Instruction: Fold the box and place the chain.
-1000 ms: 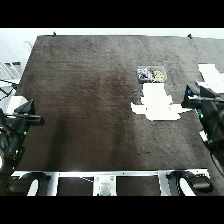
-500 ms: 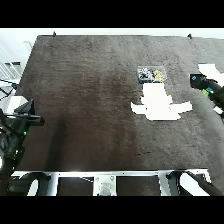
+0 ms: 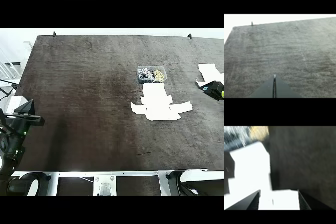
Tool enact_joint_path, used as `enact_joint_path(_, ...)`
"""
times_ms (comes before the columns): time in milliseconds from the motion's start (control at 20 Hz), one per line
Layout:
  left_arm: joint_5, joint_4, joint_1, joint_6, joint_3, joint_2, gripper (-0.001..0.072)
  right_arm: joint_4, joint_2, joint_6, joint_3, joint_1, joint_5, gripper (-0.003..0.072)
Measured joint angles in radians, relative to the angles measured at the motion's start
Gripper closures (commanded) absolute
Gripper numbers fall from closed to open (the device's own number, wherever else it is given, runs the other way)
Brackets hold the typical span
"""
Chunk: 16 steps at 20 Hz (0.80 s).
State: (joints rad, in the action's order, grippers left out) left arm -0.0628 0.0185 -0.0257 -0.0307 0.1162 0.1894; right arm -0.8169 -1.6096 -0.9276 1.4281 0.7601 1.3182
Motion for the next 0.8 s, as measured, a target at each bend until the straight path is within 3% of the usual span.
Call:
enact_joint_path(150,0.0,0.0,0.0,0.0,0.0,0.0,0.0689,-0.101,-0.152,-0.032,0.166,-0.004,0.121,0.0118)
enact_joint_path(300,0.0,0.0,0.0,0.0,0.0,0.0,0.0689,-0.15,-0.248,-0.042,0.241,-0.013,0.19,0.0118)
enact_joint_path(700,0.0,0.0,0.0,0.0,0.0,0.0,0.0689,-0.135,-0.372,-0.031,0.281,-0.054,0.328,0.0121)
enact_joint_path(800,0.0,0.0,0.0,0.0,0.0,0.0,0.0689,-0.129,-0.39,-0.027,0.275,-0.065,0.357,0.0217)
